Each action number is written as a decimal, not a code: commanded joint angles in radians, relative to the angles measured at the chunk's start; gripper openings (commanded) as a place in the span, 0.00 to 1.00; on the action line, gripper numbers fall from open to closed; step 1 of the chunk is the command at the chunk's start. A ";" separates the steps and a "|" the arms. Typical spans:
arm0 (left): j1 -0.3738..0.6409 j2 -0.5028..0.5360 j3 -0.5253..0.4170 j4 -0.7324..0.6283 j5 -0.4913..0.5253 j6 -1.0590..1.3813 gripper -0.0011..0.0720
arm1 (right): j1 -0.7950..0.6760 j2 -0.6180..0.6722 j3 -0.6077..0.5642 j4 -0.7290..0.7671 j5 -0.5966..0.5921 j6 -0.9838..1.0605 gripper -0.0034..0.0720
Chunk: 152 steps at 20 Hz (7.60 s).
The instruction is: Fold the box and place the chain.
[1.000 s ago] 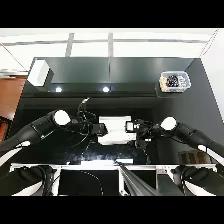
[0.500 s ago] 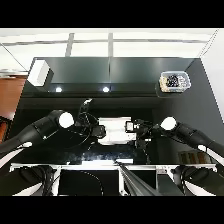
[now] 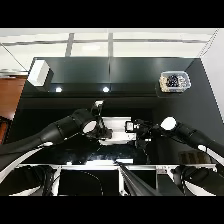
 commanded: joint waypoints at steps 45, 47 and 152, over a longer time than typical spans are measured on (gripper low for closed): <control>-0.028 -0.090 0.083 0.040 -0.058 -0.135 0.06 | 0.000 -0.001 0.001 0.000 0.000 0.012 0.84; -0.028 -0.090 0.083 0.040 -0.058 -0.135 0.06 | 0.000 0.010 0.003 -0.012 0.012 0.041 0.90; -0.028 -0.090 0.083 0.034 -0.019 -0.135 0.06 | 0.306 -0.135 0.381 -0.821 0.296 2.551 0.45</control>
